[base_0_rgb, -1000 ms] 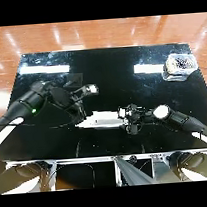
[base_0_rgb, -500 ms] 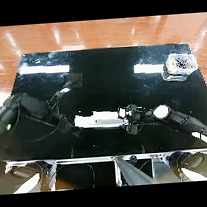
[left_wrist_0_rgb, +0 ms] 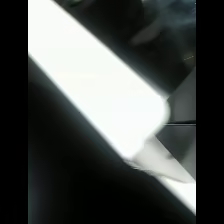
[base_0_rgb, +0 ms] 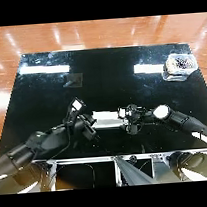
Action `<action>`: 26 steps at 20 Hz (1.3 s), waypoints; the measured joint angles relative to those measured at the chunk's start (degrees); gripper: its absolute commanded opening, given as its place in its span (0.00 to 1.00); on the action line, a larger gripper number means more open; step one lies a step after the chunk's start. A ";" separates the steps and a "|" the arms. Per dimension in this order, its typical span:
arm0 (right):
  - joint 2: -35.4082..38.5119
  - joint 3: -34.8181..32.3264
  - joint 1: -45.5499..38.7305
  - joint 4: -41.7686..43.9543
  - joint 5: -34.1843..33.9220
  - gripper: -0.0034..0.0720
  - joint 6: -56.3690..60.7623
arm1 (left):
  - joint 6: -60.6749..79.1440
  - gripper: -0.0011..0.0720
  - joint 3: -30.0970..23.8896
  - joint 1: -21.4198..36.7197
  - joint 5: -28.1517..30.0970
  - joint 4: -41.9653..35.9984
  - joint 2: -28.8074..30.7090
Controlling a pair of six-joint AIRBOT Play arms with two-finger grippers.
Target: Fold the box and place the chain.
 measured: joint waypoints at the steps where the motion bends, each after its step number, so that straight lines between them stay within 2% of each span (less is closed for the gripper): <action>1: 0.00 0.00 0.00 0.00 0.00 0.79 0.00 | 0.00 0.05 -0.26 -2.43 -5.40 -0.15 -1.38; 5: 0.00 0.00 0.00 0.02 0.00 0.79 0.02 | -0.46 0.05 -0.66 -8.68 -24.00 -0.35 -6.23; 9: 0.00 0.00 0.00 0.15 -0.02 0.79 0.22 | -2.16 0.05 0.13 -10.64 -32.13 -0.33 -9.29; 14: 0.00 0.02 0.00 0.13 -0.02 0.79 0.15 | -2.84 0.05 0.87 -11.23 -35.91 0.52 -11.96; 20: -0.22 0.02 0.00 0.13 0.00 0.78 0.07 | -3.10 0.05 1.16 -11.34 -37.07 0.85 -12.85; 26: -0.24 0.02 0.00 0.00 0.22 0.78 0.04 | -4.31 0.05 2.71 -8.87 -32.15 0.42 -13.16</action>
